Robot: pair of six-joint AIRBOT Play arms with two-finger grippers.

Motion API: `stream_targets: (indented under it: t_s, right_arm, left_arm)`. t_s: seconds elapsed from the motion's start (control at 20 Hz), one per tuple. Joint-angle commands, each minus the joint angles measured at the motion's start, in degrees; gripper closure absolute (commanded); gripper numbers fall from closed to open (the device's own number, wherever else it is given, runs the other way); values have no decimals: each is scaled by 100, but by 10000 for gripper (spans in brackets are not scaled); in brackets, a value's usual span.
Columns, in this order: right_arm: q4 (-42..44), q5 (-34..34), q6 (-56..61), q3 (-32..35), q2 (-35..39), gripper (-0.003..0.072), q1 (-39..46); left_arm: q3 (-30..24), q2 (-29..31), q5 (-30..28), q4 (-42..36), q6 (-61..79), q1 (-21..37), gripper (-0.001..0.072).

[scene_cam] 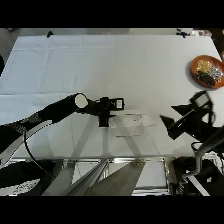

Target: Fold the box and place the chain.

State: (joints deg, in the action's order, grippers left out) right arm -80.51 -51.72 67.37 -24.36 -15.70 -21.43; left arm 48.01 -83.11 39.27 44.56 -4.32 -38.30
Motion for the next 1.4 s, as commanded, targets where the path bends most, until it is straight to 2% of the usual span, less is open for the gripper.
stream_targets:
  t_s: [0.0, 0.05, 0.2, 0.3, 0.5, 0.65, 0.8, 1.0, 1.2, 1.35]
  right_arm:
    - [479, -625, -2938, 24, -863, 25, -278]
    - [605, -619, -3462, 28, -1237, -28, -380]
    - [505, -505, -3805, 39, -2203, -30, -605]
    - [437, -201, -3814, 74, -2494, -34, -767]
    - [599, 201, -4732, 605, -2551, -34, -1126]
    - [767, 1270, -4682, 970, -2551, -34, -1427]
    - [1484, 2188, -4677, 1027, -2645, -34, -1366]
    - [1801, 2553, -4682, 1032, -3104, -34, -1283]
    - [1799, 3040, -4682, 1032, -3110, -33, -1283]
    - [1773, 3058, -4688, 1032, -3110, -33, -1283]
  left_arm:
    - [4, -2, -2, 0, 0, 0, 697]
    - [4, -2, -2, 0, 0, 0, 697]
    - [4, -2, -2, 2, 2, 0, 697]
    - [4, -2, -2, 2, 2, 0, 697]
    - [4, -2, 0, 2, 0, 0, 697]
    - [4, -2, 0, 0, 2, 0, 697]
    - [4, -2, 0, 0, 2, 0, 697]
    - [4, -2, 0, 0, 0, 0, 697]
    - [4, -2, 0, 0, 0, 0, 697]
    - [4, -2, 0, 2, 0, 0, 697]
